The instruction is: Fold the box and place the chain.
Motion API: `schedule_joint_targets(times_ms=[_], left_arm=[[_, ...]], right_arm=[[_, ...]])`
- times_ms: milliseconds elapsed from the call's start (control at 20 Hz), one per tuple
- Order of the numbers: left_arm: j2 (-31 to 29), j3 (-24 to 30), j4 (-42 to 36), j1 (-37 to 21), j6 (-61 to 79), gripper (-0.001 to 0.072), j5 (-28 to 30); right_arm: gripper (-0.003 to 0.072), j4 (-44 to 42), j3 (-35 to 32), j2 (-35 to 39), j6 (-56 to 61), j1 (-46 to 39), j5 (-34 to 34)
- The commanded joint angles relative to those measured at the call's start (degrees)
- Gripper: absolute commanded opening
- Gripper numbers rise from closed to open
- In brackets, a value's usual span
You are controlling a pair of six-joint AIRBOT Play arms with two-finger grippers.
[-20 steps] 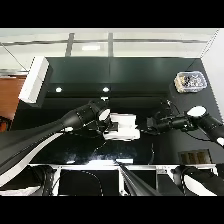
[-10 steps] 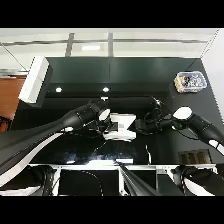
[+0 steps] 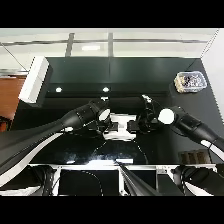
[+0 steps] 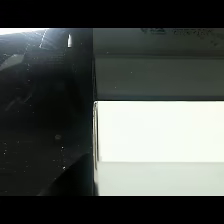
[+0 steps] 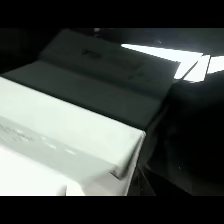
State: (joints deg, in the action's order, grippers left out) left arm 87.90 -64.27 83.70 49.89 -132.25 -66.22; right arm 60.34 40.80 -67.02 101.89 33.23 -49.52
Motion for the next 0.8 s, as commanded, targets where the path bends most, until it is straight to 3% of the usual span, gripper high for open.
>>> schedule_joint_targets(times_ms=[0, 150, 250, 350, 450, 550, 750], left_arm=[[0.0, 0.0, 0.0, 0.0, 0.0, 0.0027, -0.1], [0.0, 0.0, 0.0, 0.0, 0.0, 0.0027, -0.1], [0.0, 0.0, 0.0, 0.0, 0.0, 0.0028, -0.1], [0.0, 0.0, 0.0, 0.0, 0.0, 0.0028, -0.1], [0.0, 0.0, 0.0, 0.0, 0.0, 0.0028, -0.1], [0.0, 0.0, 0.0, 0.0, 0.0, 0.0027, -0.1], [0.0, 0.0, 0.0, 0.0, 0.0, 0.0028, -0.1]], right_arm=[[0.0476, 10.3, 5.0, -4.2, 11.0, 4.9, -2.5], [0.0476, 17.6, 9.2, -8.2, 18.8, 7.5, -7.3], [0.0475, 17.2, 9.6, -8.7, 21.0, 7.6, -8.4], [0.0344, 16.4, 9.6, -8.7, 21.4, 7.6, -9.2], [0.0343, 16.3, 9.6, -8.7, 22.8, 7.6, -9.6], [0.0251, 16.3, 9.5, -8.7, 23.1, 7.6, -10.1], [0.0243, 16.2, 9.6, -9.2, 23.9, 7.6, -10.8]])
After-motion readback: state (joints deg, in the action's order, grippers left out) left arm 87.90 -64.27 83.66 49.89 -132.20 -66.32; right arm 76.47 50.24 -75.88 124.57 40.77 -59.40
